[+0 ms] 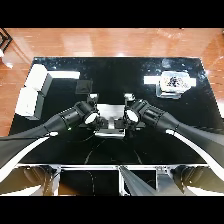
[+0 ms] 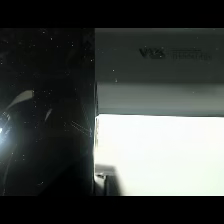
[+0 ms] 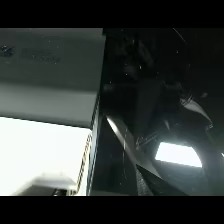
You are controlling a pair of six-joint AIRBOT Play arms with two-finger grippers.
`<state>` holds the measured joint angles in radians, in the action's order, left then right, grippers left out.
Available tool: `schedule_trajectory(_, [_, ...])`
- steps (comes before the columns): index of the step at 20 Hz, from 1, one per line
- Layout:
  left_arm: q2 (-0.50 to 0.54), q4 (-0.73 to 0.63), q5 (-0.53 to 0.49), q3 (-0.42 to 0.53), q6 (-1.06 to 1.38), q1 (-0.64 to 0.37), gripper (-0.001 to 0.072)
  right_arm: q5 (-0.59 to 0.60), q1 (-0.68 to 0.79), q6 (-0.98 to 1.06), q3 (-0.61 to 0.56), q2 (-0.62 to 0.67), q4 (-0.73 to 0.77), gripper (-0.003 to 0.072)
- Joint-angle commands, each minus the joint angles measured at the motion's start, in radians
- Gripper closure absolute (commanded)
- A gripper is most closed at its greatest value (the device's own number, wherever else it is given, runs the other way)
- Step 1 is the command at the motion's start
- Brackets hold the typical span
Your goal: Fold the box and place the chain.
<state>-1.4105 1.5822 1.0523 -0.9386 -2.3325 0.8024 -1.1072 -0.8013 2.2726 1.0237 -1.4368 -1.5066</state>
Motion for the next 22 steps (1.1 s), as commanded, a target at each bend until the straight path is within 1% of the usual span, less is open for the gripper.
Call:
schedule_trajectory(1, [0.001,-0.001,-0.004,0.0,-0.001,0.0,0.0691,-0.007,-0.001,-0.002,0.001,0.011,0.011,0.0184])
schedule_trajectory(5, [0.001,0.0,-0.004,0.0,-0.001,0.0,0.069,0.045,-0.001,-0.002,0.001,0.011,0.034,0.0185])
schedule_trajectory(6, [0.001,0.0,-0.004,0.0,-0.001,0.0,0.069,0.06,-0.001,-0.002,0.001,0.011,0.04,0.0206])
schedule_trajectory(9, [0.001,0.0,-0.004,0.0,-0.001,0.0,0.0691,0.085,-0.001,-0.002,0.0,0.01,0.013,0.0206])
schedule_trajectory(12, [0.001,0.0,-0.004,0.0,-0.001,0.0,0.069,0.072,-0.001,-0.001,0.0,0.002,0.014,0.0206])
schedule_trajectory(16, [0.001,-0.001,0.0,0.0,0.014,0.0,0.069,-0.001,-0.001,0.001,-0.001,-0.016,0.013,0.0212])
schedule_trajectory(18, [0.001,-0.001,-0.001,0.0,0.013,0.0,0.069,0.011,-0.001,0.002,-0.001,-0.016,0.013,0.0214])
schedule_trajectory(19, [0.001,-0.001,-0.001,0.0,0.013,0.0,0.069,0.018,-0.001,0.003,-0.001,-0.016,0.013,0.0261])
schedule_trajectory(20, [0.001,-0.001,-0.001,0.0,0.013,0.0,0.069,0.018,-0.001,0.002,-0.001,-0.016,0.013,0.0361])
schedule_trajectory(22, [0.001,-0.001,-0.002,0.0,0.013,0.0,0.0691,0.025,-0.001,0.002,-0.001,-0.018,0.014,0.0364])
